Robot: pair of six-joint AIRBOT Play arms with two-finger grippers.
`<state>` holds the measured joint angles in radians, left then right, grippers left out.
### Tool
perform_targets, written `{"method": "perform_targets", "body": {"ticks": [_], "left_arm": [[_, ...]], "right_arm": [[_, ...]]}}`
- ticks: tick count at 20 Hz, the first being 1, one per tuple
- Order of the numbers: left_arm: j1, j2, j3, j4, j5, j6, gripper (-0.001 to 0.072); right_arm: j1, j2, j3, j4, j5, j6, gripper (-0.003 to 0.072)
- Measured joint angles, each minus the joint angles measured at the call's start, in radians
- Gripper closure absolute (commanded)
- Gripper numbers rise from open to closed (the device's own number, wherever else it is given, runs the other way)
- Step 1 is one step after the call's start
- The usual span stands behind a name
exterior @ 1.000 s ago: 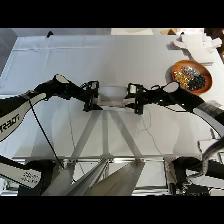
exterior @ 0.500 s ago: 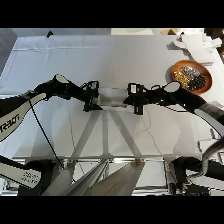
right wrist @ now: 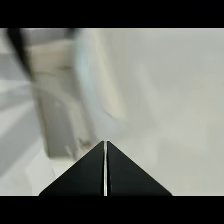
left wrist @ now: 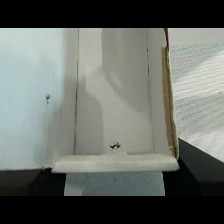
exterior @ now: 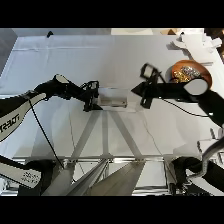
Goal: Fold the box and place the chain.
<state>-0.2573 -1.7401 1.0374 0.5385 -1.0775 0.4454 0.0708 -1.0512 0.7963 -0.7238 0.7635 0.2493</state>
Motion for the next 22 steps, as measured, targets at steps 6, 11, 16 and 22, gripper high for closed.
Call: {"method": "perform_targets", "body": {"ticks": [6, 11, 16, 22], "left_arm": [[0.000, 0.000, 0.000, 0.000, 0.000, 0.000, 0.0499], [0.000, 0.000, 0.000, 0.000, 0.000, 0.000, 0.0499], [0.000, 0.000, 0.000, 0.000, 0.000, 0.000, 0.0499], [0.000, 0.000, 0.000, 0.000, 0.000, 0.000, 0.0499]], "right_arm": [[-0.218, 0.018, 0.000, -0.158, 0.105, 0.552, 0.0677], [-0.266, -0.107, -0.030, -0.151, 0.235, 0.778, 0.0679], [-0.206, -0.285, -0.054, -0.043, 0.258, 0.827, 0.0680], [-0.136, -0.407, -0.059, 0.115, 0.227, 0.806, 0.0680]]}}
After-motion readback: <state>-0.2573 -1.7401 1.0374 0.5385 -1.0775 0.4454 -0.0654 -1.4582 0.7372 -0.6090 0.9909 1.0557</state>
